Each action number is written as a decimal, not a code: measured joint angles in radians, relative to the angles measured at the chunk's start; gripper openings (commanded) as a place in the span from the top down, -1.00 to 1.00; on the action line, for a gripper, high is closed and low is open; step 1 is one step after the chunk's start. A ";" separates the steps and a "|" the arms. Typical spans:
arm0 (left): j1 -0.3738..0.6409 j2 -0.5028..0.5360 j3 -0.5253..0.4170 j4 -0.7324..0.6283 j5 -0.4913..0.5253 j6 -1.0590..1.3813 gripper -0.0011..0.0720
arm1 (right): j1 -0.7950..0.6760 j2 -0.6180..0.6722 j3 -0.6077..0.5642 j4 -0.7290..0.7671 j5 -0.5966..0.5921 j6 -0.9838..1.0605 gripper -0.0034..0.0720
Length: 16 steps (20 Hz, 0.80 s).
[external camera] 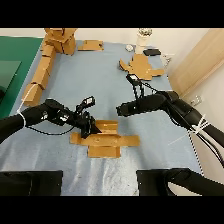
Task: Fold the box.
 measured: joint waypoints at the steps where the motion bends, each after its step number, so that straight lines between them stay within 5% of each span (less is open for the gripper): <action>1: 0.000 0.000 0.000 -0.001 0.000 0.000 0.42 | 0.000 0.000 0.000 0.000 0.000 0.000 0.90; 3: 0.000 0.000 0.000 0.000 0.001 0.000 0.42 | 0.000 0.000 0.000 0.000 0.000 0.000 0.90; 4: 0.000 0.000 0.000 0.000 0.001 0.000 0.53 | 0.000 0.000 0.000 0.000 0.000 0.000 0.90; 5: 0.000 0.000 0.000 0.000 0.000 -0.001 0.86 | 0.000 0.000 0.000 0.000 0.000 0.000 0.90; 6: 0.000 0.001 0.000 0.000 -0.006 0.000 0.93 | 0.000 0.000 0.000 0.000 0.000 0.000 0.90; 16: 0.000 0.037 0.000 0.008 0.032 -0.001 0.94 | 0.000 0.000 0.000 0.000 0.000 0.000 0.90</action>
